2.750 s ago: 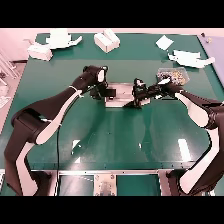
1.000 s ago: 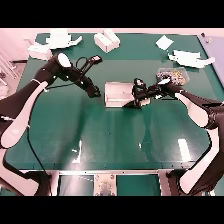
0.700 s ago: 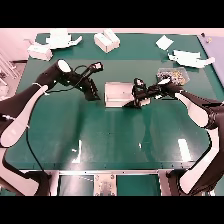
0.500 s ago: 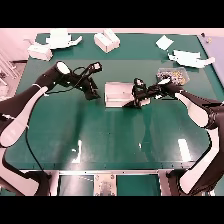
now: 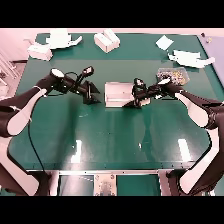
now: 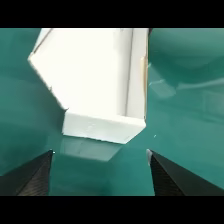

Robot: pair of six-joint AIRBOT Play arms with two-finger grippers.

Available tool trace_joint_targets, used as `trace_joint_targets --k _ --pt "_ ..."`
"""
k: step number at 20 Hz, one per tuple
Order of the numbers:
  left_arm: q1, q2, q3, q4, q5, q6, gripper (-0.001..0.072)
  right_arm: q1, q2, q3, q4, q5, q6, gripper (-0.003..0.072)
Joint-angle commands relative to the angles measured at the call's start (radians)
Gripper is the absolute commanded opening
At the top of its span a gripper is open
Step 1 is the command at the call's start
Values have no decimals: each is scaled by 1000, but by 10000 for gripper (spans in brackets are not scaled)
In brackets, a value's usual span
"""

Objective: Fold the box and place the chain.

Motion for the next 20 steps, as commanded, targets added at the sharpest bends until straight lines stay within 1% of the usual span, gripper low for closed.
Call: trace_joint_targets --k 1,5,8,12,15,20 --pt "10 -44 6 -122 -51 125 720 1 0 0 0 0 0 562" --pt "8 -45 5 -137 -11 183 720 1 0 0 0 0 0 561" --pt "8 -47 5 -137 -10 214 720 1 0 0 0 0 0 561" --pt "-6 -94 5 -145 -6 231 720 1 0 0 0 0 0 562" --pt "-29 -103 6 -145 14 264 720 1 0 0 0 0 0 562" --pt "-44 -106 6 -142 10 266 720 1 0 0 0 0 0 562"
